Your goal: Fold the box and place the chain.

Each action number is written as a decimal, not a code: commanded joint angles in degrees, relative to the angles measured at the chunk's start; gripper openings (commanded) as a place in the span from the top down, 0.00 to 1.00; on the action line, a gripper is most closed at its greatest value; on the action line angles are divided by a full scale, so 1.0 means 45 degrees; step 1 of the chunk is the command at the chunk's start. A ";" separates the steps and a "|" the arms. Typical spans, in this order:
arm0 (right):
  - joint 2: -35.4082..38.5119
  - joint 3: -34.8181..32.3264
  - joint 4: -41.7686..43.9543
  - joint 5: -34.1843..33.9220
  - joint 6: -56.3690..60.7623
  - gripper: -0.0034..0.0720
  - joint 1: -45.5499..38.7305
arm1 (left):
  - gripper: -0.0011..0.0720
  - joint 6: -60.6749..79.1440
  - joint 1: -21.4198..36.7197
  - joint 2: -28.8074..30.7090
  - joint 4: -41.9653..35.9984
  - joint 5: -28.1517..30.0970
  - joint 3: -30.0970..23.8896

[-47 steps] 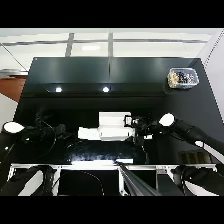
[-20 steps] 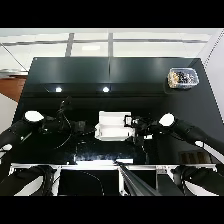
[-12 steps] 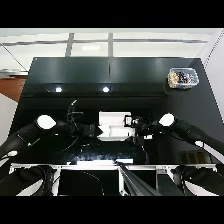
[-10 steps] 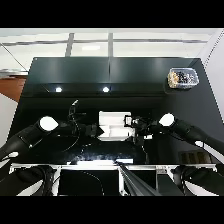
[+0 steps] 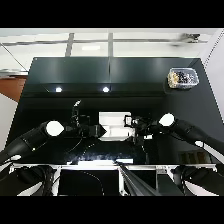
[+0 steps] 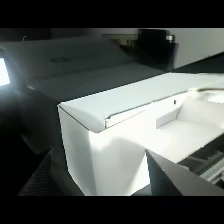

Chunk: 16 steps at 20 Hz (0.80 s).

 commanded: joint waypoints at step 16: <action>0.0000 0.0005 0.0005 0.0000 0.0010 0.33 0.0000 | 0.05 -0.9097 -0.2555 -0.0933 0.8301 -0.1943 0.2492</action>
